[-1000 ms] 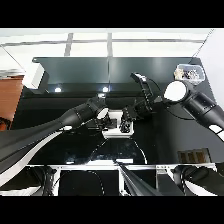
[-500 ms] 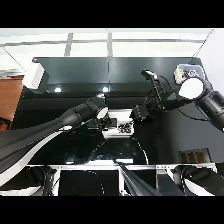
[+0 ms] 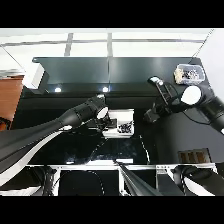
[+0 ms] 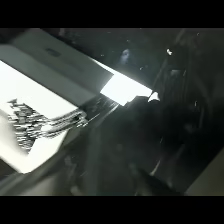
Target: Fold the box and place the chain.
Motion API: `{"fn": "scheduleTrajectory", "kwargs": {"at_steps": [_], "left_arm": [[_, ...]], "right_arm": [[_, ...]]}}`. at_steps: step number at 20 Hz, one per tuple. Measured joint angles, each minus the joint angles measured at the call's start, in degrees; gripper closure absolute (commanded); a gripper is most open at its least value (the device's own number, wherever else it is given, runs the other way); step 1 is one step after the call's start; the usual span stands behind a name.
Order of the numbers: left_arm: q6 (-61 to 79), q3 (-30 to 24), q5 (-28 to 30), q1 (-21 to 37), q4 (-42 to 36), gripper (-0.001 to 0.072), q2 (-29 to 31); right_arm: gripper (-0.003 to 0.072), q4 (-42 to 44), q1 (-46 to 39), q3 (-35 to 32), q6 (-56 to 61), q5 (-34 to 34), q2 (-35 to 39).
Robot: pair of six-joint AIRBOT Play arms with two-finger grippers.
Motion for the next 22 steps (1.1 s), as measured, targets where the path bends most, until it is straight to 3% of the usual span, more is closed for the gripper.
{"fn": "scheduleTrajectory", "kwargs": {"at_steps": [4, 9, 11, 13, 15, 16, 18, 19, 20, 21, 22], "left_arm": [[0.0, 0.0, 0.0, 0.0, 0.0, 0.068, 0.0], [0.0, 0.0, 0.0, 0.0, 0.0, 0.0681, 0.0], [0.0, 0.0, 0.1, 0.0, 0.0, 0.0681, 0.0], [0.0, 0.0, 0.1, 0.0, 0.0, 0.0681, 0.0], [0.0, 0.0, 0.1, 0.0, 0.0, 0.068, 0.0], [0.0, 0.0, 0.1, 0.0, 0.0, 0.0681, 0.0], [0.0, 0.0, 0.1, 0.0, 0.0, 0.0681, 0.0], [0.0, 0.0, 0.1, 0.0, 0.0, 0.0681, 0.0], [0.0, 0.0, 0.1, 0.0, 0.0, 0.068, 0.0], [0.0, 0.0, 0.1, 0.0, 0.0, 0.0681, 0.0], [0.0, 0.0, 0.1, 0.0, -0.1, 0.0681, 0.0]], "right_arm": [[-0.0034, 3.9, 1.3, -7.6, -24.4, -10.8, 0.0], [-0.0034, 12.7, 2.6, -10.9, -55.9, -16.1, -3.2], [-0.0034, 16.0, 2.8, -11.3, -62.9, -16.6, -5.3], [0.0082, 18.1, 2.8, -11.5, -67.5, -17.1, -6.8], [0.0085, 19.3, 2.9, -11.6, -70.2, -17.3, -7.6], [0.0246, 19.8, 2.9, -11.6, -71.1, -17.3, -7.8], [0.0304, 20.6, 2.9, -11.6, -72.3, -17.4, -8.2], [0.0432, 21.0, 2.9, -11.6, -72.8, -17.5, -8.2], [0.0486, 21.2, 2.9, -11.6, -73.1, -17.5, -8.3], [0.0602, 21.5, 2.9, -11.6, -73.3, -17.6, -8.3], [0.0672, 21.9, 2.9, -11.6, -73.5, -17.5, -8.4]]}}
